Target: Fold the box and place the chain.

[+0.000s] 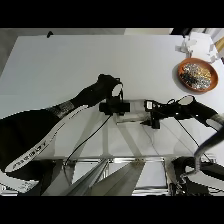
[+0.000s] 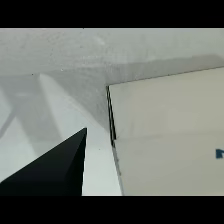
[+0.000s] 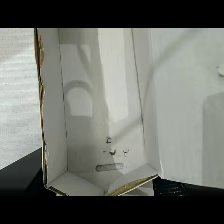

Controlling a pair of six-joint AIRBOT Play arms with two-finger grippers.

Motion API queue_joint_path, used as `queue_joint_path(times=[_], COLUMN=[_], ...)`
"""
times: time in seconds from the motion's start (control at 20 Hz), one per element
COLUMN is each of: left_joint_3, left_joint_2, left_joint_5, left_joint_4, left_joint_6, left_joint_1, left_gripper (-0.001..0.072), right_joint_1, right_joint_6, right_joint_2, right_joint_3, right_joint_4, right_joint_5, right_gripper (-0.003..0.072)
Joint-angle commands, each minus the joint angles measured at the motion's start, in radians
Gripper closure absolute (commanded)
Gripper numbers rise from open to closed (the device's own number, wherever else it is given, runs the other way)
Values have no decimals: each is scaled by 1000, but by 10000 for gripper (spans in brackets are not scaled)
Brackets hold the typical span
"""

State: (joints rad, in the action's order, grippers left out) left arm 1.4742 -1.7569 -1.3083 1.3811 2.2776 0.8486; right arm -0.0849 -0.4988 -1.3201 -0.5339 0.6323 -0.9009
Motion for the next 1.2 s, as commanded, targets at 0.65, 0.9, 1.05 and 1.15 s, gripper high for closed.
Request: queue_joint_path(times=[0.65, 0.9, 1.05, 1.15], left_joint_3=[101, 101, 101, 101], left_joint_2=[-106, -132, -132, -132], left_joint_5=[-155, -135, -103, -82], left_joint_4=[-45, -45, -45, -44], left_joint_6=[-29, -16, 1, 22], left_joint_1=[8, 19, 19, 19], left_gripper=[367, 401, 401, 401], right_joint_1=[0, 0, 0, 0], right_joint_6=[0, 0, 0, 0], right_joint_2=[1, 1, 1, 1], right_joint_3=[0, 0, 0, 0], right_joint_4=[0, 0, 0, 0], right_joint_5=[0, 0, 0, 0], right_gripper=[276, 276, 276, 276])
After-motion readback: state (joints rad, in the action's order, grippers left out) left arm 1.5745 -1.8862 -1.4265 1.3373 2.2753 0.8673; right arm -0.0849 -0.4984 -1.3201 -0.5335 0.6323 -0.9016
